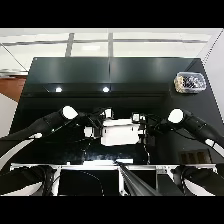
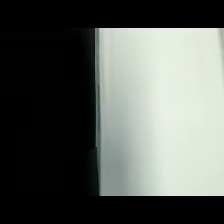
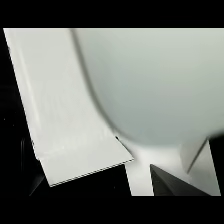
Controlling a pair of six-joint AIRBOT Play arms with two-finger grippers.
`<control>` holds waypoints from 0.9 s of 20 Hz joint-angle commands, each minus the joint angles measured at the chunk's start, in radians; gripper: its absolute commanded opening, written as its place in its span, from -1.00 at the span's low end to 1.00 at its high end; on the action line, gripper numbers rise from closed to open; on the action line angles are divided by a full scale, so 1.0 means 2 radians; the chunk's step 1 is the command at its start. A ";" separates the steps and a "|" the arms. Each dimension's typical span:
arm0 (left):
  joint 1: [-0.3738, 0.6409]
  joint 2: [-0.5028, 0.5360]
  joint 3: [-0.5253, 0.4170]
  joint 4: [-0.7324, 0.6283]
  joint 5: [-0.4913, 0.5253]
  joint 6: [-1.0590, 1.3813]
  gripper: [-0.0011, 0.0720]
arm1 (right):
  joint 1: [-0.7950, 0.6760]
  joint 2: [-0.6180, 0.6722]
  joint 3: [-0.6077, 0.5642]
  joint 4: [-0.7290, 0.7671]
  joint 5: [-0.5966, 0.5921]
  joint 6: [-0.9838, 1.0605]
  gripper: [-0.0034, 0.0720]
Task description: Fold the box and place the chain.
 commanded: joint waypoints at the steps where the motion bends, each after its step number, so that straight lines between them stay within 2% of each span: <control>1: 0.000 0.000 0.000 0.000 0.000 0.000 -0.88 | 0.016 0.000 -0.001 0.003 -0.017 0.000 1.00; 7: 0.000 0.000 0.000 0.000 0.000 0.000 -0.88 | 0.016 0.005 -0.001 0.022 -0.012 0.044 0.99; 11: 0.000 0.000 0.000 0.000 0.000 -0.002 -0.88 | 0.016 0.018 -0.001 0.070 -0.013 0.051 0.99; 16: 0.000 0.000 0.000 0.000 0.000 -0.002 -0.88 | 0.016 0.022 -0.001 0.075 -0.018 0.086 0.99; 18: 0.000 0.000 0.000 0.000 0.000 -0.002 -0.88 | 0.016 0.023 -0.001 0.051 -0.037 0.116 0.84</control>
